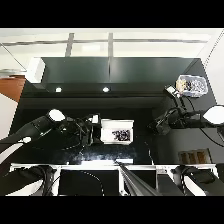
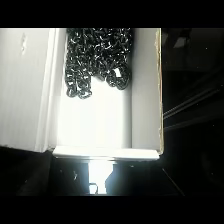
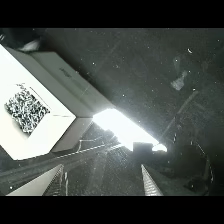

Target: Fold the box and place the chain.

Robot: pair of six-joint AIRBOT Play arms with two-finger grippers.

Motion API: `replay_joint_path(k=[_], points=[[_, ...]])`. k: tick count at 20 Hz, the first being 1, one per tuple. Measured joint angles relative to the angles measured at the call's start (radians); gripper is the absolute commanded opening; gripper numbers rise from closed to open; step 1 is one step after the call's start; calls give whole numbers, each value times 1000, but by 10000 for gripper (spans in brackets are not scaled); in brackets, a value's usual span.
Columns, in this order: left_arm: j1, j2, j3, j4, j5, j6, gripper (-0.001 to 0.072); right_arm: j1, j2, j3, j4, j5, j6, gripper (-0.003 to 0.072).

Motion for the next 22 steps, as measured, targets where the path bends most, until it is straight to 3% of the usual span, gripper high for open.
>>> replay_joint_path(k=[8, 10, 12, 15, 16, 17, 18, 22], points=[[-25, 0, 0, 9, 25, -7, 703, 0, 0, 0, 0, -18, 0, 533], [-29, 0, 0, 10, 31, -8, 656, 0, 0, 0, 0, -21, 0, 533], [-32, 0, 0, 9, 35, -10, 488, 0, 0, 0, 0, -23, 0, 532], [-34, 0, 0, 9, 38, -10, 476, 0, 0, 0, 0, -25, 0, 533], [-34, 0, 0, 9, 39, -10, 431, 0, 0, 0, 3, -25, 0, 535], [-34, 0, 0, 9, 39, -10, 384, 0, 0, 0, 13, -26, 3, 649], [-34, 0, 0, 9, 39, -10, 384, 1, 0, 0, 24, -32, 18, 705], [-34, 0, 0, 10, 40, -10, 384, 42, -8, 5, 75, -97, 111, 705]])
